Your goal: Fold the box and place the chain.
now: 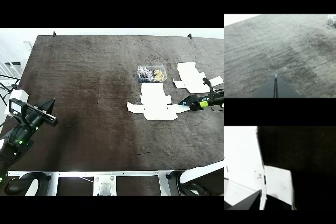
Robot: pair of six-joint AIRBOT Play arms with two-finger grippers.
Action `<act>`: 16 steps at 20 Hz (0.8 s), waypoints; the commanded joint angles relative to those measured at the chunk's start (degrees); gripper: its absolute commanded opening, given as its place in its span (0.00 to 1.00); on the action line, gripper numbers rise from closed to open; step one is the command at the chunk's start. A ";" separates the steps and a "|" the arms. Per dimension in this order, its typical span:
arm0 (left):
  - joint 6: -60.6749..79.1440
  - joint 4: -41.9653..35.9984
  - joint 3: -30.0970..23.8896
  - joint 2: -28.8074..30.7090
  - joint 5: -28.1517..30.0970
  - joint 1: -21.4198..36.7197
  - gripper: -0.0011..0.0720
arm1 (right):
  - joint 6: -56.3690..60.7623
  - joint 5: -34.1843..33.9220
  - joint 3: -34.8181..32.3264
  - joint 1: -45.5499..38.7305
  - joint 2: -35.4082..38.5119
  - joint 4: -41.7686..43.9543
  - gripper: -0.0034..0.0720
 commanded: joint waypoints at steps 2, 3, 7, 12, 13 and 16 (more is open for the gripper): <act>0.02 0.00 -0.04 0.04 0.02 -0.02 0.04 | -3.10 2.71 -0.87 2.27 -2.49 1.33 0.71; 0.02 0.00 -0.04 0.04 0.00 -0.02 0.04 | -3.39 2.73 -1.14 2.51 -2.91 1.75 0.69; 0.02 0.00 -0.04 0.04 0.00 -0.02 0.04 | -6.95 3.61 -3.63 2.23 -3.28 5.40 0.06; 0.02 0.00 -0.04 0.04 0.02 -0.02 0.04 | -10.47 6.36 -12.46 2.67 1.55 16.17 0.06; 0.02 0.00 -0.04 0.04 0.02 -0.02 0.04 | -11.72 5.84 -15.63 3.54 3.37 19.54 0.06; 0.02 0.00 -0.04 0.04 0.00 -0.02 0.04 | -13.68 -0.59 -26.93 9.20 10.36 29.64 0.06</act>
